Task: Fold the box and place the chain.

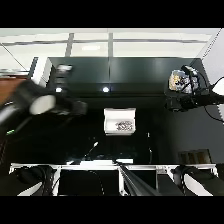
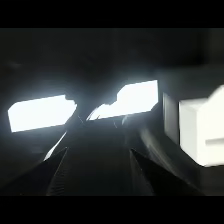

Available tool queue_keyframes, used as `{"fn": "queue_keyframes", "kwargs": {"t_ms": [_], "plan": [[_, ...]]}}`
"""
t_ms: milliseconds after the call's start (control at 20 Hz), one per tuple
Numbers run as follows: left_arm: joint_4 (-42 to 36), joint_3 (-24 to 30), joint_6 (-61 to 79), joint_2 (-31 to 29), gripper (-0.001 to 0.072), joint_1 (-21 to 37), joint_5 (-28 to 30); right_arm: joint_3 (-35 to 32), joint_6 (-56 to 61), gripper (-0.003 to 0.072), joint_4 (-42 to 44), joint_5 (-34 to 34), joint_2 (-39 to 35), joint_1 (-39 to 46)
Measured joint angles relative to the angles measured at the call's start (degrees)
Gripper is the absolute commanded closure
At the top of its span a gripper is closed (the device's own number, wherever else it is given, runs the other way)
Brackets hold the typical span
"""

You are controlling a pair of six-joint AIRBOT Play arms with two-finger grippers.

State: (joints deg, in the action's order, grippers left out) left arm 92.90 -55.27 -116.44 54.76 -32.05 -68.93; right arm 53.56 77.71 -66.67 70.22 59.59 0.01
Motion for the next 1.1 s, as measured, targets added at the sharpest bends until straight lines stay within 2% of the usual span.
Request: {"fn": "queue_keyframes", "kwargs": {"t_ms": [100,150,200,300,400,500,650,800,1100], "plan": [[-12.8,7.3,13.8,-4.8,0.0262,6.8,5.0,0.0,0.7,0.0407,0.0,0.0,0.0,0.0],[-19.6,10.6,23.4,-6.0,0.0185,9.5,6.0,0.0,0.9,0.0407,0.0,0.0,0.0,0.0],[-25.5,13.7,32.9,-6.3,-0.0003,11.2,6.3,0.0,1.2,0.0408,0.1,-0.1,0.0,0.0],[-35.5,18.3,51.3,-5.7,-0.0004,12.5,7.3,0.0,1.5,0.0407,0.1,-0.2,0.0,0.0],[-40.8,20.9,66.7,-3.7,-0.0004,11.9,9.8,0.0,1.8,0.0407,0.1,-0.3,0.0,0.0],[-43.6,22.3,81.2,-0.9,-0.0003,10.2,12.3,-0.1,1.9,0.0407,0.2,-0.4,0.0,0.0],[-42.4,22.9,99.8,3.3,-0.0003,7.2,17.0,-1.1,2.7,0.0407,0.2,-0.4,0.0,0.0],[-40.4,21.9,108.3,7.6,-0.0003,6.0,19.6,-2.8,3.4,0.0407,0.2,-0.4,0.0,0.0],[-54.8,18.4,122.9,18.2,-0.0004,9.2,18.6,-4.3,3.8,0.0407,0.3,-2.1,0.0,0.0]]}}
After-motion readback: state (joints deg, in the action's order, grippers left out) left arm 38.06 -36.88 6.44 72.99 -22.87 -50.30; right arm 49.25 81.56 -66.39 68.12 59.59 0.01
